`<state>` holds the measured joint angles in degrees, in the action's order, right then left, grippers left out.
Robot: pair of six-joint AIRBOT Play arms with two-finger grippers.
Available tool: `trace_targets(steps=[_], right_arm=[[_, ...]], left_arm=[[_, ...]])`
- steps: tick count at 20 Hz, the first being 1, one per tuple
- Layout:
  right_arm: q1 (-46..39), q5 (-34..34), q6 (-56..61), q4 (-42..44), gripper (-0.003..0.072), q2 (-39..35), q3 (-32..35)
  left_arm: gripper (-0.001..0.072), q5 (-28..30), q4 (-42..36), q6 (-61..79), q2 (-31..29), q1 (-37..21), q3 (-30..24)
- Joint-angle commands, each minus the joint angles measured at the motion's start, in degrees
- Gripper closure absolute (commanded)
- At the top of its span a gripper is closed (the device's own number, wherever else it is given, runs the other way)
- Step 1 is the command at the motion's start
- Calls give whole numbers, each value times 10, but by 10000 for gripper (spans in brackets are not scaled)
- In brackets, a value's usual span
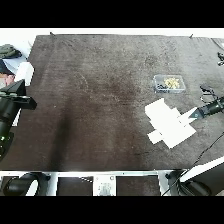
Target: Fold the box and place the chain.
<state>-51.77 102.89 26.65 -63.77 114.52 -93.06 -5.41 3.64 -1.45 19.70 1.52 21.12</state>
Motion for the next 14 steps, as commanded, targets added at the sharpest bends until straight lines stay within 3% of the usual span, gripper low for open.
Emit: trace_targets(steps=[1,2,3,4,6,9,14], right_arm=[[2,7,-1,51,527,0,14],[7,7,-1,52,560,0,14],[12,7,-1,45,666,0,16],[17,7,0,34,701,-1,20],[26,7,0,35,701,-15,41],[28,6,-5,128,701,-59,104],[86,-39,-30,294,702,-170,306]], left_arm=[[698,0,0,0,0,0,0],[698,0,0,0,0,0,0],[698,0,0,0,0,0,0],[698,0,0,0,0,0,0],[698,0,0,0,0,0,0],[698,0,0,0,0,0,0],[698,0,0,0,0,0,0]])
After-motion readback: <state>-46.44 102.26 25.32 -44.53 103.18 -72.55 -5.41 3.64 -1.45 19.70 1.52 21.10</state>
